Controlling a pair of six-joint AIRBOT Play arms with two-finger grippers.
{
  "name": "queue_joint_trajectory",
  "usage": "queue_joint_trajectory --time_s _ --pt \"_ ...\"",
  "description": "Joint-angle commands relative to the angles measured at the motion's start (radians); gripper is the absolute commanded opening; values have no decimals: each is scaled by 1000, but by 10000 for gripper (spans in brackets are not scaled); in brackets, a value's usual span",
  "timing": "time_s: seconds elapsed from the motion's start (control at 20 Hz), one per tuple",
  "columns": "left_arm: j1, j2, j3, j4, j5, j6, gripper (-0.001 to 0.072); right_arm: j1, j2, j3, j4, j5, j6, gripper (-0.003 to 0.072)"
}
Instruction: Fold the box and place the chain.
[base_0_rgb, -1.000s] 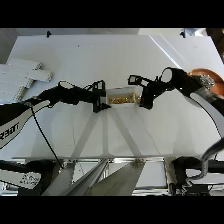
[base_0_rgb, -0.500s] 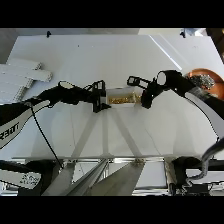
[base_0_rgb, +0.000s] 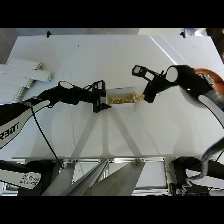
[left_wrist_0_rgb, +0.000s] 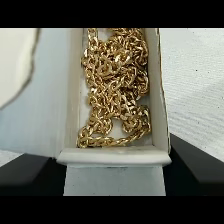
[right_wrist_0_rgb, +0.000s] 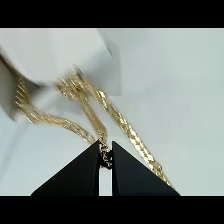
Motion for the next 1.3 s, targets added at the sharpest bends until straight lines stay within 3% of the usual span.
queue_joint_trajectory --time_s 0.0,0.15,0.45,0.5,0.55,0.65,1.25 --pt "0 0 0 0 0 0 394 0 76 1 258 -18 -68 6" --pt "0 0 0 0 0 0 394 21 81 1 455 -13 -193 5" --pt "0 0 0 0 0 0 394 53 80 1 474 -50 -217 11" --pt "0 0 0 0 0 0 394 52 80 1 468 -54 -217 47" --pt "0 0 0 0 0 0 394 53 80 1 460 -57 -217 130" --pt "0 0 0 0 0 0 394 52 80 1 447 -57 -217 347" --pt "0 0 0 0 0 0 394 -138 44 0 35 -3 -194 337"
